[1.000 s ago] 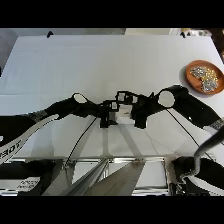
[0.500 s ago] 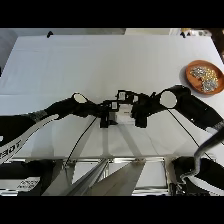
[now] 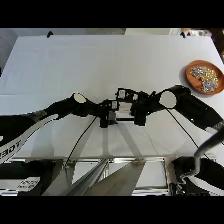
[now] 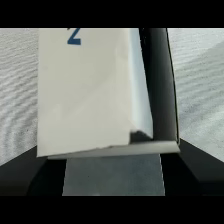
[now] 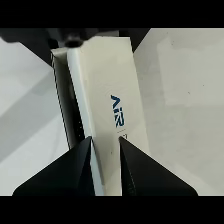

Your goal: Fold the box and place the chain.

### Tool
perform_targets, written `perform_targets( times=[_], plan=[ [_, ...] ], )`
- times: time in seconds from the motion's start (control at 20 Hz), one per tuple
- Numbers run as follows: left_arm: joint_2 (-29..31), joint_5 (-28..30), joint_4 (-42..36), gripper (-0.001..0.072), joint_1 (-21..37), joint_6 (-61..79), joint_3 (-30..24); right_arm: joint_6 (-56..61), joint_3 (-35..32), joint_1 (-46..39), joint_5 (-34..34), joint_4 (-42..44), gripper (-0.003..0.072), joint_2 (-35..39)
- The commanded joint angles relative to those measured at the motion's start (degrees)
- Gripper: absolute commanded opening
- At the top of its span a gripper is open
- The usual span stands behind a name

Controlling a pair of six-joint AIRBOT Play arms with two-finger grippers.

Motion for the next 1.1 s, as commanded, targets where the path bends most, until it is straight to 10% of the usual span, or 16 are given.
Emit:
perform_targets(
  times=[0.0, 0.7, 0.85, 1.05],
  plan=[
    [0.0, -0.1, 0.1, 0.0205, 0.0, 0.1, 0.0, 0.0, -0.6, 0.0, -0.2, 0.1, 0.0177, 0.0],
    [0.0, -0.1, 0.1, 0.0205, 0.0, 0.1, 0.0, 0.0, -2.4, 0.0, 3.4, 3.6, 0.0182, 0.0],
    [0.0, -0.1, 0.1, 0.0205, 0.0, 0.1, 0.0, 0.0, -2.4, 0.0, 3.4, 3.7, 0.0344, 0.0],
    [0.0, -0.1, 0.1, 0.0205, 0.0, 0.1, 0.0, 0.1, -2.3, 0.0, 2.6, 3.7, 0.0349, 0.2]
  ],
)
